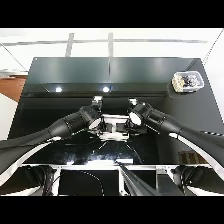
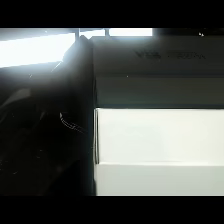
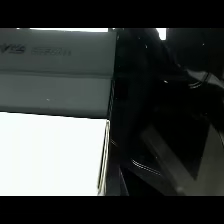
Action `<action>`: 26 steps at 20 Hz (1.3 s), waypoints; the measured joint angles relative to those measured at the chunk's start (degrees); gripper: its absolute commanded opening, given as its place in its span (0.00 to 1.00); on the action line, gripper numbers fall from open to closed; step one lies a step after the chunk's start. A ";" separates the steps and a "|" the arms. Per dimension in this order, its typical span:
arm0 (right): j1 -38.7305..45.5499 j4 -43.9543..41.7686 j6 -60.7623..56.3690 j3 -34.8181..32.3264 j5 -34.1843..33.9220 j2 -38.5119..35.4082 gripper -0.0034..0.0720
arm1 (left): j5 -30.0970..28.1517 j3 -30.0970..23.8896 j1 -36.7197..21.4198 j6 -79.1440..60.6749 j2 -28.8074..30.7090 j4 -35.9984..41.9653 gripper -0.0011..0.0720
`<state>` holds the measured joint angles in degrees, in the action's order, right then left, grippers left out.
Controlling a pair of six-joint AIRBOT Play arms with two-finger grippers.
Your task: Fold the box and place the chain.
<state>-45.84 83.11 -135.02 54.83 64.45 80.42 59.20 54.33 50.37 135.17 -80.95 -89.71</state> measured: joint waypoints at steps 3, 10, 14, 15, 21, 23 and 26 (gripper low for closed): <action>-0.07 0.22 0.02 0.13 0.31 0.55 0.35 | -0.02 0.00 0.00 0.00 0.00 0.00 0.06; -0.07 0.35 0.04 0.15 0.15 1.20 0.13 | -0.09 0.02 0.00 0.17 0.00 0.02 0.06; -0.26 0.31 0.90 0.17 0.11 1.22 0.10 | -0.09 0.00 0.00 0.17 0.00 0.07 0.06; -0.48 0.33 1.09 0.17 0.04 1.22 0.10 | -0.07 0.02 0.00 0.17 0.00 0.07 0.06; -0.94 0.35 1.57 0.17 -0.42 1.22 0.11 | -0.02 0.00 0.00 0.15 0.00 0.07 0.06; -1.01 0.50 1.86 0.15 -0.50 1.22 0.32 | 0.00 0.02 0.00 0.11 0.00 0.04 0.06; -1.01 0.70 1.90 0.17 -0.15 1.22 0.33 | 0.04 0.00 0.00 0.07 0.00 0.04 0.06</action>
<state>-46.85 83.81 -133.12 55.00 64.29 81.65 59.24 54.33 50.37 135.24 -80.95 -89.67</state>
